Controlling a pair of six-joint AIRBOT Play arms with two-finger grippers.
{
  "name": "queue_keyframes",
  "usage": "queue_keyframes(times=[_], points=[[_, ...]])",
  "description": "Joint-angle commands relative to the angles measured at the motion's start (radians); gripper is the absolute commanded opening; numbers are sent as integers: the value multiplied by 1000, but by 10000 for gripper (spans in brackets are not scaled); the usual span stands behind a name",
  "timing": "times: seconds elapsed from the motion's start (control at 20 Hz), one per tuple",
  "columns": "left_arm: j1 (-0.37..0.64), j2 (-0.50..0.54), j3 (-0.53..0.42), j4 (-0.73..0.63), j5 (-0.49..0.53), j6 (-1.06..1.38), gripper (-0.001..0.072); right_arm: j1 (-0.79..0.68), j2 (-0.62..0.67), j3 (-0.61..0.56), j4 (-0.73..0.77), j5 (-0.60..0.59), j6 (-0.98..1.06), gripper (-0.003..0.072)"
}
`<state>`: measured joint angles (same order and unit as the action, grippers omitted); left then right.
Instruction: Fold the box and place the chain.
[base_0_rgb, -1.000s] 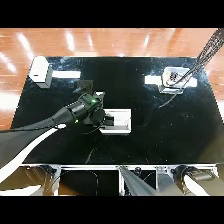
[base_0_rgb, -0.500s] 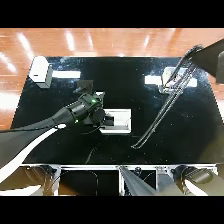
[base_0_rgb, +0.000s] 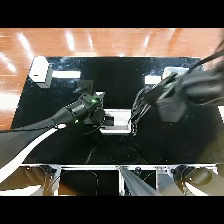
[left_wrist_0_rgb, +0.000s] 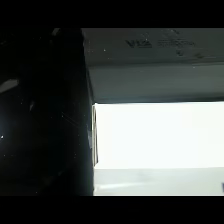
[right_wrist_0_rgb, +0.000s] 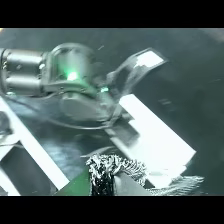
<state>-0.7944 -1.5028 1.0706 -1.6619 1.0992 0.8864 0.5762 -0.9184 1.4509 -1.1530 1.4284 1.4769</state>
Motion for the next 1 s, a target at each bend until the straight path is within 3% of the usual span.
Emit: queue_keyframes(times=[0.0,0.2,0.55,0.95], points=[[0,0,0,-1,-3,0,23,36,-7,-135,105,-103,-16,33],[0,0,0,0,-3,0,23,40,-17,-198,105,-162,-24,33],[0,0,0,0,-4,0,23,42,-87,-198,114,-264,-58,34],[0,0,0,0,-4,0,23,41,-87,5,127,-375,-105,33]])
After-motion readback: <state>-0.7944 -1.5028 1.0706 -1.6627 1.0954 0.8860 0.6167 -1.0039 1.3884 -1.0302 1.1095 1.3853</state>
